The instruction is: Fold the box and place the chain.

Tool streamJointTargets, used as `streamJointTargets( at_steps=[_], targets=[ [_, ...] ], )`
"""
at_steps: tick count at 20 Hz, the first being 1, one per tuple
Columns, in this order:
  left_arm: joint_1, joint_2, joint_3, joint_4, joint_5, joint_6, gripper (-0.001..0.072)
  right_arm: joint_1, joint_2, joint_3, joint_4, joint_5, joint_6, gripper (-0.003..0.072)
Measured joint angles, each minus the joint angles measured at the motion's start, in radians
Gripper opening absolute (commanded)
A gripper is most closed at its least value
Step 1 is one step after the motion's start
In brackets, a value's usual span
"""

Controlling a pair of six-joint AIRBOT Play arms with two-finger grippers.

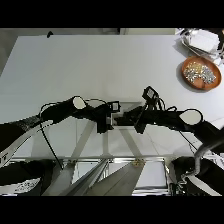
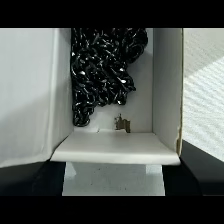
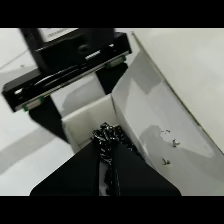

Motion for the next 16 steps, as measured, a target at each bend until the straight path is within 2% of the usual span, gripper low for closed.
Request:
streamJointTargets(
  at_steps=[4,9,12,16],
  targets=[
    [0.0,0.0,0.0,0.0,0.0,0.0,0.0316,0.025,-0.069,0.0,0.065,-0.049,0.005,0.0205],
    [0.0,0.0,0.0,0.0,0.0,0.0,0.0316,0.029,-0.096,0.043,0.069,-0.03,0.006,0.0196],
    [0.0,0.0,0.0,0.0,0.0,0.0,0.0316,0.002,-0.1,0.159,-0.005,0.077,0.044,0.0172],
    [0.0,0.0,0.0,-0.001,0.0,0.0,0.0316,-0.107,-0.103,0.349,-0.148,0.25,0.16,0.0154]
  ],
)
